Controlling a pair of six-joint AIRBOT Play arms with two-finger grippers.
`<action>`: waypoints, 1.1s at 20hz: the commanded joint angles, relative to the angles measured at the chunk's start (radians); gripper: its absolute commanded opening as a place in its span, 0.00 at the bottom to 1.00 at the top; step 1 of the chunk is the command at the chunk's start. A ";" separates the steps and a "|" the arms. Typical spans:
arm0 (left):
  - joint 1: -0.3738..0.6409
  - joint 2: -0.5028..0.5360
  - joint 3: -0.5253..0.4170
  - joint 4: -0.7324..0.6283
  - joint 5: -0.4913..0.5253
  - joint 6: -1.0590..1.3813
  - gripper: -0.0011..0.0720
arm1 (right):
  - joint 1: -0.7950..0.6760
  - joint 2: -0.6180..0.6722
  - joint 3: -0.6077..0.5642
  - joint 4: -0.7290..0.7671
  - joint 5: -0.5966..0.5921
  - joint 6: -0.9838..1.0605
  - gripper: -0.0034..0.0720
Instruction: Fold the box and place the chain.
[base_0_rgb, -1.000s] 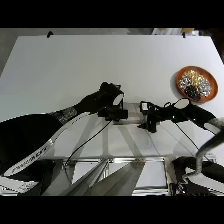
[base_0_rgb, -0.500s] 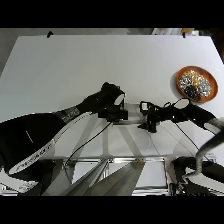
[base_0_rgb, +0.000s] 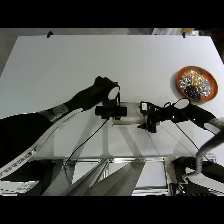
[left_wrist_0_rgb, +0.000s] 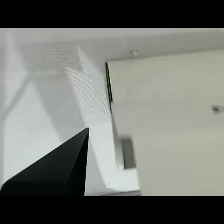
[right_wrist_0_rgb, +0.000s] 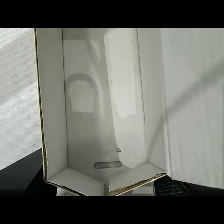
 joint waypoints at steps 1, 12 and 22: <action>0.053 0.092 -0.001 -0.026 -0.035 0.122 0.49 | 0.000 0.000 0.001 0.000 0.001 0.001 0.58; 0.293 0.368 -0.436 -0.161 0.167 1.442 0.49 | 0.000 0.000 0.001 0.000 0.001 0.001 0.58; 0.298 0.202 -0.597 -0.739 0.512 2.611 0.85 | 0.000 0.000 0.001 0.000 0.001 0.001 0.58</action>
